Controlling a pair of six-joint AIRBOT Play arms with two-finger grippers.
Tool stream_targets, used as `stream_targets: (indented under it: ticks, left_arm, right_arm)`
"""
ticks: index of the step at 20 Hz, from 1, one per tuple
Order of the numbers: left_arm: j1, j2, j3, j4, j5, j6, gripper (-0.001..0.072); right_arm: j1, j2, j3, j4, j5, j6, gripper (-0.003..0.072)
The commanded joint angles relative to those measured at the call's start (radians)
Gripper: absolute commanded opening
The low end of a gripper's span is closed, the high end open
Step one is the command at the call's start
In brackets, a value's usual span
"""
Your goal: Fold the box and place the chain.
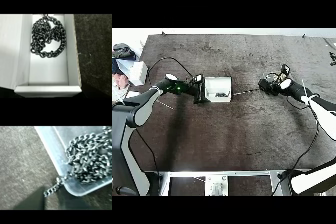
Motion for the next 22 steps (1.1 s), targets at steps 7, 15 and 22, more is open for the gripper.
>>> stream_targets:
  ticks: [7, 15, 22]
  left_arm:
    - [0.0, 0.001, 0.001, 0.0, 0.001, 0.0, 0.0323]
    - [0.0, 0.001, 0.001, 0.0, 0.0, 0.0, 0.0323]
    - [0.0, 0.001, 0.001, 0.0, 0.0, 0.0, 0.0324]
  right_arm:
    - [0.15, 0.218, 0.011, 0.034, 0.108, -0.092, 0.0014]
    - [0.383, 0.42, 0.012, 0.073, -0.03, -0.108, 0.0013]
    - [0.517, 0.417, 0.036, 0.15, -0.151, -0.108, 0.0013]
